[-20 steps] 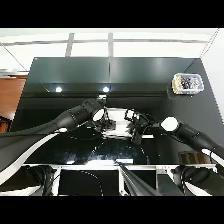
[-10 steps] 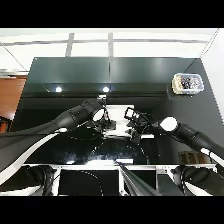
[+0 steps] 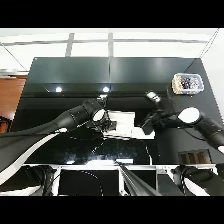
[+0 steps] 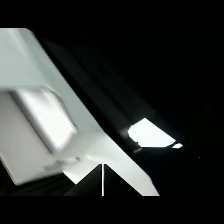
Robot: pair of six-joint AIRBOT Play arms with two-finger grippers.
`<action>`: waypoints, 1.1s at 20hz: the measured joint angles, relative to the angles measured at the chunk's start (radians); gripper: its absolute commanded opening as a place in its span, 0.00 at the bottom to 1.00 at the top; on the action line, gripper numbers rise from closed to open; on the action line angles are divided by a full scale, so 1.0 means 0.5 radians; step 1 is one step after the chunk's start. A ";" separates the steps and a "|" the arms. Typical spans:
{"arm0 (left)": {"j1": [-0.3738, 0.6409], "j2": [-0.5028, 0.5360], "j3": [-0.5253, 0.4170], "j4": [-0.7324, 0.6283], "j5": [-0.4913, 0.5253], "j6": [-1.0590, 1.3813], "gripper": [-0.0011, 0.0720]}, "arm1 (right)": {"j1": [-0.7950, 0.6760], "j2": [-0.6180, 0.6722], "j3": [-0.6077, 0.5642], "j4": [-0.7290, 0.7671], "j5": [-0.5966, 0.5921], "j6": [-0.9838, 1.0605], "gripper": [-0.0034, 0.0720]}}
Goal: Fold the box and place the chain.
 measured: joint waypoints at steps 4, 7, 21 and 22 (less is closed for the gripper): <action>0.000 0.000 0.000 0.001 0.004 -0.001 0.06 | -0.572 0.072 -0.018 -0.124 0.143 0.593 0.06; 0.000 0.000 0.000 0.004 0.009 -0.001 0.06 | -0.767 0.062 -0.095 -0.144 0.227 0.902 0.06; 0.000 0.000 0.000 0.006 0.013 -0.007 0.06 | -0.381 -0.291 -0.253 0.572 0.318 0.472 0.48; 0.000 0.000 0.000 0.006 0.013 -0.006 0.06 | -0.374 -0.298 -0.244 0.621 0.331 0.427 0.81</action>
